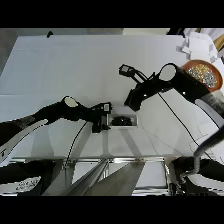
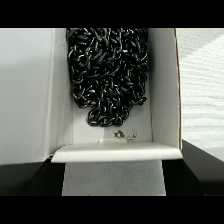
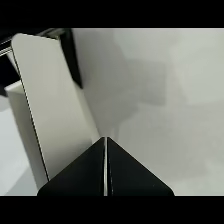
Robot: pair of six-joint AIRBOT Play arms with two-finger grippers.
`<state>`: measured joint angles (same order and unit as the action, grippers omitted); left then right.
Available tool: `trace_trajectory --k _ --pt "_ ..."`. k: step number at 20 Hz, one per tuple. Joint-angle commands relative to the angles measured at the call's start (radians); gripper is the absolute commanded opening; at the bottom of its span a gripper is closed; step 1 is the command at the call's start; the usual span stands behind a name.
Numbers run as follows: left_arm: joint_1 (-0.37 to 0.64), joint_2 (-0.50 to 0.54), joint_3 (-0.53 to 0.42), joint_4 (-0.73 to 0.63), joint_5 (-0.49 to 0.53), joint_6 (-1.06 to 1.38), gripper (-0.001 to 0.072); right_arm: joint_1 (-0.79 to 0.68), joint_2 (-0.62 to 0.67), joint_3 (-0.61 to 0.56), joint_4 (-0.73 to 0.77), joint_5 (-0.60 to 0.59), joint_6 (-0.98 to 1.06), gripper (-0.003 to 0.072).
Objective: Fold the box and place the chain.
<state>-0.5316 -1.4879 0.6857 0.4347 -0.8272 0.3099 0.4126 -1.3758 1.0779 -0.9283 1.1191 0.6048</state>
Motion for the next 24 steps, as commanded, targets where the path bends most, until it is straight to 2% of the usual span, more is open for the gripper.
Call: trace_trajectory --k 1,4,7,9,14,20,24 --pt "0.000 0.001 0.000 0.000 0.000 0.000 0.0144 0.049 0.051 -0.050 0.013 0.020 -0.111 0.0018" --pt "0.000 0.001 0.000 0.000 0.001 0.000 0.0144 0.060 0.137 -0.137 0.014 0.015 -0.145 0.0021" --pt "0.000 0.001 0.000 0.000 0.001 0.000 0.0144 0.060 0.213 -0.207 0.013 0.011 -0.166 0.0119" --pt "0.000 0.001 0.000 0.000 0.000 0.000 0.0144 0.060 0.238 -0.230 0.014 -0.003 -0.166 0.0227" --pt "0.000 0.001 0.000 0.000 0.000 0.000 0.0144 0.095 0.240 -0.246 0.011 -0.021 -0.190 0.0237" --pt "0.000 0.001 0.000 0.000 0.000 0.000 0.0144 0.149 0.240 -0.246 -0.003 -0.173 -0.195 0.0238" --pt "0.000 0.001 0.000 0.000 0.000 0.000 0.0144 0.160 0.238 -0.251 -0.064 -0.178 -0.195 0.0237"
